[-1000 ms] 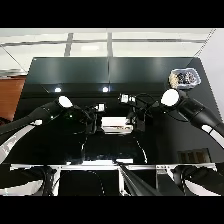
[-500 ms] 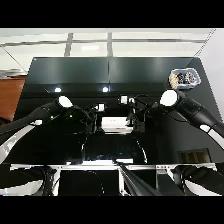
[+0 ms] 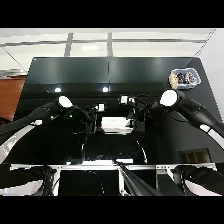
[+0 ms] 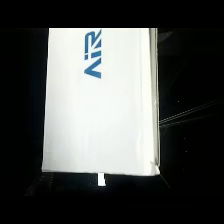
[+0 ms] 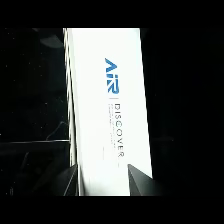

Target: Fold the box and place the chain.

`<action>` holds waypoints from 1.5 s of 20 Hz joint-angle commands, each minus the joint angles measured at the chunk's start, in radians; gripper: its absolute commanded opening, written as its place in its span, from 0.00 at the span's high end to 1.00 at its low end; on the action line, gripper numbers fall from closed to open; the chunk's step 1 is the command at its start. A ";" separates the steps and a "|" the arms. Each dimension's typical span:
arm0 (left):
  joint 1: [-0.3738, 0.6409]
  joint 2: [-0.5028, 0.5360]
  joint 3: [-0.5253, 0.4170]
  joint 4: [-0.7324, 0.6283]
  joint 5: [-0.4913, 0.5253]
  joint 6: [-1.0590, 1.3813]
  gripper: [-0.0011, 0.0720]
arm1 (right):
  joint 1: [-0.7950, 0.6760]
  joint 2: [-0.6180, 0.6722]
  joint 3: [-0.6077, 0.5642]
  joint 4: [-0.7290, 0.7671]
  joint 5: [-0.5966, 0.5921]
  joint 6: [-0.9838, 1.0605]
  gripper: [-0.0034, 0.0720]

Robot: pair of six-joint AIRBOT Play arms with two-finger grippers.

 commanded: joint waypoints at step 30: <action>0.000 0.000 0.000 0.000 0.000 -0.001 0.45 | -0.157 0.065 -0.190 0.555 0.009 0.576 0.93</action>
